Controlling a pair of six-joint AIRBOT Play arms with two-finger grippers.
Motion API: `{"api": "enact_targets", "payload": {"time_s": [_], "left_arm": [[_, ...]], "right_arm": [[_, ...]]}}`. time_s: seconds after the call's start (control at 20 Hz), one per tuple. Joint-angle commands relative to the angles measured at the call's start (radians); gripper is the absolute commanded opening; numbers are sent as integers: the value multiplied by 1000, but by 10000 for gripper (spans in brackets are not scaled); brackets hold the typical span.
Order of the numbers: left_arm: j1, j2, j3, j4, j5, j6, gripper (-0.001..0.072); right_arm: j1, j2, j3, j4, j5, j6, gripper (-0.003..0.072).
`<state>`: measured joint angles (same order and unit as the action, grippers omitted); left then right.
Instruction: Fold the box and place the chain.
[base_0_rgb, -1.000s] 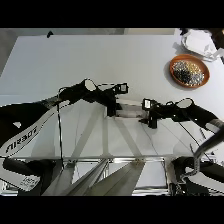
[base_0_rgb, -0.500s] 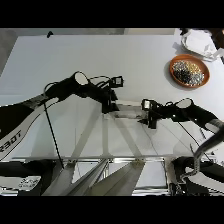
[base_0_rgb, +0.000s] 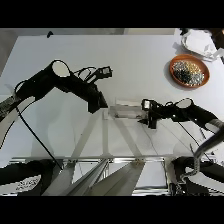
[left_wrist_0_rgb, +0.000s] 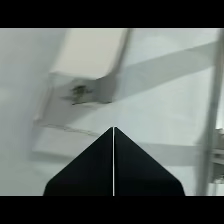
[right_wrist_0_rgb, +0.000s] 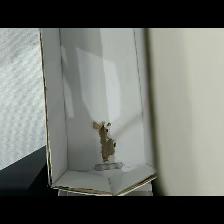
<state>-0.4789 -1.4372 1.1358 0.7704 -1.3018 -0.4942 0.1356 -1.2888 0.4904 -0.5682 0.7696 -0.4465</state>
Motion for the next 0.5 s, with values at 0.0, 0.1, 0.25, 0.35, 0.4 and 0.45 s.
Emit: {"api": "enact_targets", "payload": {"time_s": [0.0,0.1,0.25,0.35,0.4,0.45], "left_arm": [[-112,11,-10,-61,-5,-31,4],[-195,7,-10,-56,164,-27,5],[-237,-18,-10,-61,506,-152,5],[-229,-47,-11,-60,693,-271,5],[-221,-65,-11,-60,753,-305,5],[-213,-85,-11,-58,780,-327,5]], "right_arm": [[0,1,1,0,0,0,278],[-1,1,1,0,0,0,278],[-1,1,1,0,0,0,278],[0,1,1,0,0,0,278],[0,1,1,0,0,0,278],[0,1,1,0,0,0,278]]}}
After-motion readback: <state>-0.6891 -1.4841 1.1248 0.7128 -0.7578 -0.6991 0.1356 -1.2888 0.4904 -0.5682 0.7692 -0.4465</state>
